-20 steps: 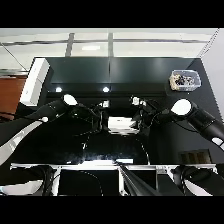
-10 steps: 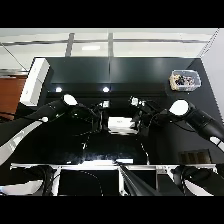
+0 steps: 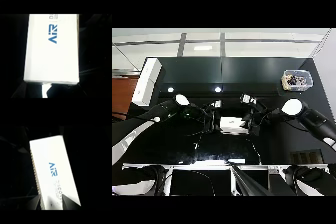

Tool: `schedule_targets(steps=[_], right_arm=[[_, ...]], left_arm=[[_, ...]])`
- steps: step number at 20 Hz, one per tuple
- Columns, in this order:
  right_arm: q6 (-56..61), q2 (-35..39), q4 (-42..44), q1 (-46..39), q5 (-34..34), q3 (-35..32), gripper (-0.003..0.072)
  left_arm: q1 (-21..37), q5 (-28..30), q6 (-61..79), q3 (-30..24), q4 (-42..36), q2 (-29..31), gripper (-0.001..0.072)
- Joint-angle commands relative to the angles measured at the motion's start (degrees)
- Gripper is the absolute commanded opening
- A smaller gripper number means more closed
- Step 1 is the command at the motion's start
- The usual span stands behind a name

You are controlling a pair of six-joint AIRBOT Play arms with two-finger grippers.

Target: Fold the box and place the chain.

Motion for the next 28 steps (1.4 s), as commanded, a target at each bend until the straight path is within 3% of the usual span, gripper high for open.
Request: schedule_targets(steps=[1, 2, 3, 5, 7, 11, 16, 23, 28], right_arm=[[13.5, 3.8, 0.0, -2.3, 3.2, 1.2, 0.0279], [20.9, 4.0, 0.0, -3.8, 5.5, 1.1, 0.0094], [28.5, 3.8, 0.2, -5.0, 6.5, 0.2, 0.0004], [34.9, 3.3, 4.4, -5.5, 5.1, -3.5, 0.0003], [34.8, 0.5, 15.3, -5.4, 4.1, -6.6, 0.0003], [33.3, -7.8, 25.8, -5.4, 1.9, -6.9, 0.0005], [33.5, -12.8, 23.0, -5.4, 0.9, -6.9, 0.0007], [33.1, -13.1, 21.5, -5.4, 0.3, -6.8, 0.0007], [30.6, -8.3, 20.5, -7.8, 8.0, -1.6, 0.0008]], left_arm=[[0.0, 0.0, 0.1, 0.0, 0.0, 0.0, 0.0409], [0.0, 0.0, 0.1, 0.0, 0.0, 0.0, 0.0409], [0.0, 0.0, 0.1, 0.0, 0.0, 0.0, 0.0409], [0.0, 0.0, 0.1, 0.0, 0.0, 0.0, 0.0409], [0.0, 0.0, 0.1, 0.0, 0.0, 0.0, 0.0409], [0.0, 0.0, 0.1, 0.0, 0.0, 0.0, 0.0409], [0.0, 0.0, 0.1, 0.0, 0.0, 0.0, 0.0409], [0.0, 0.0, 0.1, 0.0, 0.0, 0.0, 0.0409], [0.0, 0.0, 0.1, 0.0, 0.0, 0.1, 0.0413]])
